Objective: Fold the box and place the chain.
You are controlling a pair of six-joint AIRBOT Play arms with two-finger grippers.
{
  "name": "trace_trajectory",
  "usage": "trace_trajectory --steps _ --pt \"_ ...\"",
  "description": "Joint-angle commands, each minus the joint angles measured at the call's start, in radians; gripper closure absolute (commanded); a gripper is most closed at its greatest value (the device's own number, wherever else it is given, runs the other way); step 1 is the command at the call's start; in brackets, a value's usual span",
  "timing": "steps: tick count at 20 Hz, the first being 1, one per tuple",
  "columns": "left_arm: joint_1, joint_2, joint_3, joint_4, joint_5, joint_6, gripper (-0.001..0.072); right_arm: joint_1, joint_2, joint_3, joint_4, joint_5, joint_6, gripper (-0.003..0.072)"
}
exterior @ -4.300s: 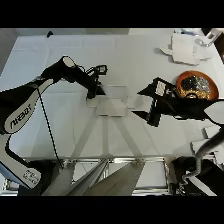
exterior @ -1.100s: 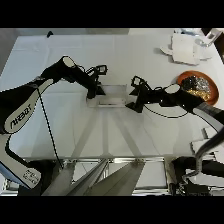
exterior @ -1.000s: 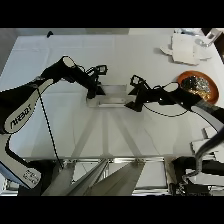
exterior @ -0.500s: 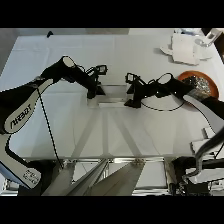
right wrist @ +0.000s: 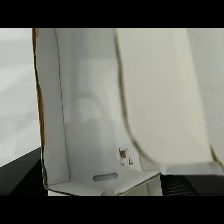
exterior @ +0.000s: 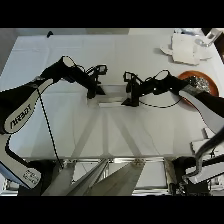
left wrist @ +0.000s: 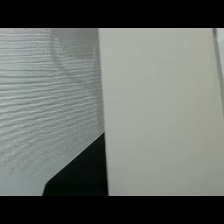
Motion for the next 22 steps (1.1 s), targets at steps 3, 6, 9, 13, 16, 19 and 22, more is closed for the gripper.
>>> trace_trajectory --steps 3,6,9,13,16,19,22 --pt "-0.001 0.0 0.0 0.0 -0.001 0.0 0.0701 -0.02 -0.049 0.004 0.049 0.105 -0.037 -0.0009" --pt "-0.001 0.0 0.0 0.0 -0.001 0.0 0.0701 -0.044 -0.054 0.004 0.061 0.119 -0.058 -0.0009" --pt "-0.001 -0.001 0.0 0.0 -0.001 0.0 0.0701 -0.046 -0.062 0.004 0.061 0.114 -0.077 -0.0009" --pt "-0.001 -0.001 0.0 0.0 -0.001 0.0 0.0701 -0.046 -0.083 0.004 0.068 0.107 -0.075 -0.0009" --pt "-0.001 -0.001 0.0 0.0 -0.001 0.0 0.0701 -0.046 -0.083 0.004 0.075 0.103 -0.075 -0.0009" --pt "-0.001 0.0 0.0 0.0 -0.001 0.0 0.0701 -0.043 -0.083 0.004 0.074 0.105 -0.075 -0.0009" --pt "-0.001 -0.001 0.0 0.0 -0.001 0.0 0.0701 -0.043 -0.083 0.004 0.074 0.105 -0.076 -0.0009"
